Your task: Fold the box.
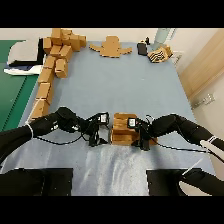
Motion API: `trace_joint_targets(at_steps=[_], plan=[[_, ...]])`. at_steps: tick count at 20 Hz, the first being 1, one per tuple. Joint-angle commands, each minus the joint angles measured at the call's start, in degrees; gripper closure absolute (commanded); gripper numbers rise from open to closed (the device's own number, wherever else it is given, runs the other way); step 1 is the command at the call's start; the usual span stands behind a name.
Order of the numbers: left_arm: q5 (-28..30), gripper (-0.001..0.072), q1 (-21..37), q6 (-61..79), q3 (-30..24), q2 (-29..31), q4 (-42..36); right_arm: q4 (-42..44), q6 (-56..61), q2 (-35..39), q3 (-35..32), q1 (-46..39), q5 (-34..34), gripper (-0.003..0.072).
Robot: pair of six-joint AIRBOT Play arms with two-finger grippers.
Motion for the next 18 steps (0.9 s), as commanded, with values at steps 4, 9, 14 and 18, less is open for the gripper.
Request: trace_joint_targets(at_steps=[4,9,14,18], plan=[[3.6,0.0036,-1.9,2.0,-0.3,-0.8,-2.2,0.0,0.0,0.0,0.0,0.0,0.0,0.0222],[4.7,0.0036,-2.4,2.0,-0.3,-0.8,-2.7,0.0,0.0,0.0,0.0,0.0,0.0,0.0222],[4.5,0.0036,-3.4,2.0,-0.2,-1.1,-2.7,0.0,0.0,0.0,0.0,0.0,0.0,0.0222],[4.3,0.0036,-3.4,1.9,0.1,-2.1,-2.7,0.0,0.0,0.0,0.0,0.0,0.0,0.0222]])
